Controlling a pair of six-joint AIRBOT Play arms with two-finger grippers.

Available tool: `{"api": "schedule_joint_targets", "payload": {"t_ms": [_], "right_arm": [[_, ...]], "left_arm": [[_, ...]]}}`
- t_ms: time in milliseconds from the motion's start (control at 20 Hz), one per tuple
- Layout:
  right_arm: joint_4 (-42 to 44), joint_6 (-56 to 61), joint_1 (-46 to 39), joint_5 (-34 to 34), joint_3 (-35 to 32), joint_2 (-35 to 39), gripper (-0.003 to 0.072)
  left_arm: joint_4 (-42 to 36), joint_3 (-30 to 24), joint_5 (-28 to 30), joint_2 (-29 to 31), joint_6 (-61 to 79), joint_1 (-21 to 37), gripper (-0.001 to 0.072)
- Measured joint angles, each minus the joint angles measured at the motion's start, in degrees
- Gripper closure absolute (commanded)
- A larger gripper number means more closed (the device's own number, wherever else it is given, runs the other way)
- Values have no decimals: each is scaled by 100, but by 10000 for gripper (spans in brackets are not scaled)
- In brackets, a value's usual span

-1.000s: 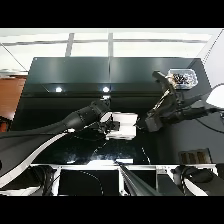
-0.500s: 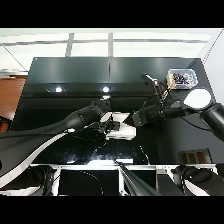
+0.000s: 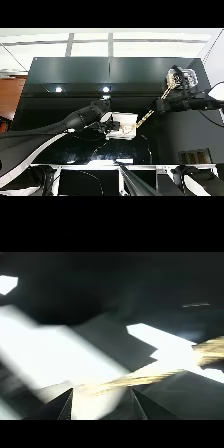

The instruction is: Fold the box and place the chain.

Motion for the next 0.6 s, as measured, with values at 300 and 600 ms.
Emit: {"api": "schedule_joint_targets", "payload": {"t_ms": [300, 600], "right_arm": [[-1530, 1233, -756, -1652, -22, -474, -19], [-1971, 2361, -866, -2656, 549, -1937, -12]], "left_arm": [[0, 0, 11, 0, 2, 0, 678], [0, 0, 11, 0, 2, 0, 678]]}}
